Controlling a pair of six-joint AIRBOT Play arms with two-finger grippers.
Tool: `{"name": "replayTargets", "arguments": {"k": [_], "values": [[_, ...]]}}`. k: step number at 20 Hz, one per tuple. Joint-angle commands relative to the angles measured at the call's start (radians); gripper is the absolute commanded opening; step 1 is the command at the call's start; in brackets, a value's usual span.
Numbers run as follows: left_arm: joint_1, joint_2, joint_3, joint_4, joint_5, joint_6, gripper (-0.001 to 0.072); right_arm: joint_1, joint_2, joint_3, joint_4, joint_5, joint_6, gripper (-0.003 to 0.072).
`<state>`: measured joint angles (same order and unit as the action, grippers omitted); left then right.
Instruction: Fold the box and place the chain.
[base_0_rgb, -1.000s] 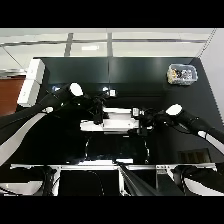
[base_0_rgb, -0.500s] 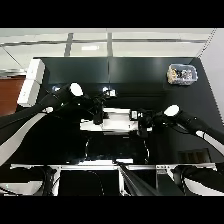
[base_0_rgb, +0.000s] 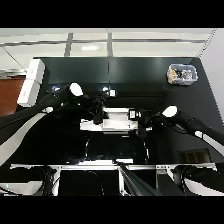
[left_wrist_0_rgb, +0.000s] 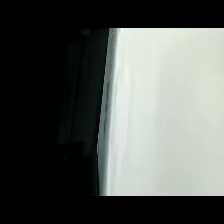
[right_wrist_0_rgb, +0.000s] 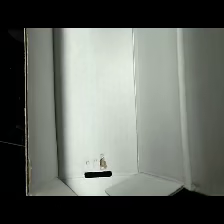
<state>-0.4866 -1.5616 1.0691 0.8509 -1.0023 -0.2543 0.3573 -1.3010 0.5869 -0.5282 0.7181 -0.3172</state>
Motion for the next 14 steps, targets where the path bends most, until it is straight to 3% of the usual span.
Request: {"name": "replayTargets", "arguments": {"k": [1,14], "values": [[0.001,0.001,0.0,0.0,-0.002,0.0,0.0023,0.001,-0.001,0.001,0.004,-0.016,0.008,0.067],[0.001,0.001,0.0,0.0,0.0,0.0,0.0023,0.002,-0.013,0.015,-0.008,-0.019,0.041,0.067]]}}
